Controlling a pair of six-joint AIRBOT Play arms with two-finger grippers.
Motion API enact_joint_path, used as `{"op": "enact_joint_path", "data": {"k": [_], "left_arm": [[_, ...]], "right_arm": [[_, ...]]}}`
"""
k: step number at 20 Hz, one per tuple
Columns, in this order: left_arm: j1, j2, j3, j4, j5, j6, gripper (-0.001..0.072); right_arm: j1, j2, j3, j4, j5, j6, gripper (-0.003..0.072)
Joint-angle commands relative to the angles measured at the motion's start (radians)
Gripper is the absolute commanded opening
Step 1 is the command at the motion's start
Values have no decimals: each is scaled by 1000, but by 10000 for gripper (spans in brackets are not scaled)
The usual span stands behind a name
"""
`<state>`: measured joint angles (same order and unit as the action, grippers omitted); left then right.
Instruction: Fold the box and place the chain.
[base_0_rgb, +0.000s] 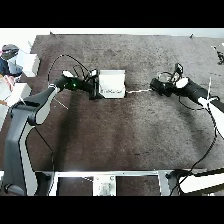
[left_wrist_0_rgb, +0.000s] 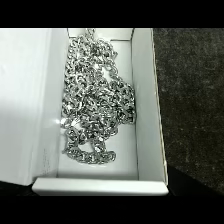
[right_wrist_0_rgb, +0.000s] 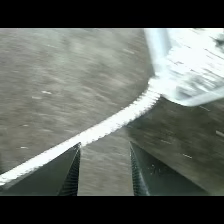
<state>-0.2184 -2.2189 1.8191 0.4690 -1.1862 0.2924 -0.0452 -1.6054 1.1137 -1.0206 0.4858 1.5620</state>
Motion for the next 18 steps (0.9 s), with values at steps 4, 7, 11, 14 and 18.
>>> {"op": "enact_joint_path", "data": {"k": [4, 7, 11, 14, 18], "left_arm": [[0, 0, 0, 0, 1, 0, 538], [0, 0, 0, 0, 0, 0, 538], [0, 0, 0, 0, 1, 0, 537], [0, 0, 0, 0, 0, 0, 538], [0, 0, 0, 0, 1, 0, 538]], "right_arm": [[-14, -32, -44, 69, -192, 32, 345], [12, -122, 42, 100, -200, 32, 303], [51, -139, 77, 121, -154, 31, 11], [87, -32, 76, 120, -87, -14, 10], [157, 182, 77, 120, -84, -90, 11]]}}
